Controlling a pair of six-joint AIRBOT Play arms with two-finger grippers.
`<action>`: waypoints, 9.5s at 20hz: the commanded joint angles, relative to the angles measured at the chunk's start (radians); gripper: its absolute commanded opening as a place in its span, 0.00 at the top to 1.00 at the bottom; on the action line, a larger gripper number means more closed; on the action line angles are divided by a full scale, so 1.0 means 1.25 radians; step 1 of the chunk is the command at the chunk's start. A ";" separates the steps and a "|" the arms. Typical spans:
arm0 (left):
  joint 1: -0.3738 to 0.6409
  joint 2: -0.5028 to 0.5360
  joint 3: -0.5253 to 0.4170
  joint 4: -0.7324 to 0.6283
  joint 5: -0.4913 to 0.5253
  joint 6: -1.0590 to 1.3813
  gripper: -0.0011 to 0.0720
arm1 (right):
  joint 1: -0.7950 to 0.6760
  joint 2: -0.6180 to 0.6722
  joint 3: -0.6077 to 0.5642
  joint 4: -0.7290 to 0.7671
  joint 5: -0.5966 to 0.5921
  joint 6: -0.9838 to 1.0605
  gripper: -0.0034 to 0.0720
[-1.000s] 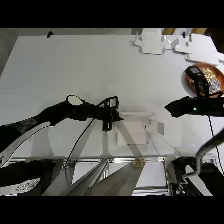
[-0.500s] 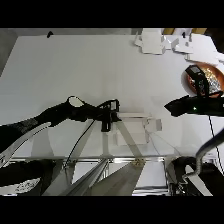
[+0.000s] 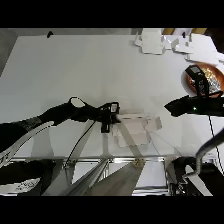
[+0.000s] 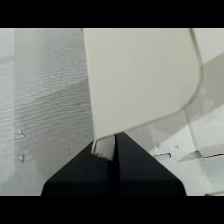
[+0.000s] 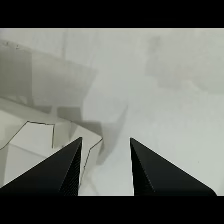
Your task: Fold the box and place the chain.
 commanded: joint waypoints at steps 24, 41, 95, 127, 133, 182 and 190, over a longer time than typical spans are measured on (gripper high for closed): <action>0.020 -0.025 0.060 0.123 -0.060 0.005 0.97 | 0.001 0.000 0.000 -0.003 0.002 0.000 0.50; 0.019 -0.025 0.060 0.123 -0.062 0.005 0.97 | 0.387 0.006 -0.055 -0.003 0.164 -0.293 0.93; 0.020 -0.025 0.060 0.123 -0.062 0.005 0.97 | 0.624 0.173 -0.450 -0.236 -0.363 -0.409 0.02; 0.020 -0.025 0.060 0.123 -0.062 0.005 0.97 | 0.669 0.163 -0.400 -0.129 -0.299 -0.399 0.02; 0.020 -0.025 0.060 0.123 -0.062 0.005 0.97 | 0.665 0.163 -0.421 -0.149 -0.332 -0.367 0.02; 0.020 -0.025 0.060 0.123 -0.062 0.005 0.97 | 0.098 -0.148 -0.364 0.482 -0.218 -1.230 0.02; 0.019 -0.025 0.060 0.123 -0.062 0.005 0.97 | 0.098 -0.219 -0.364 0.526 -0.209 -1.320 0.03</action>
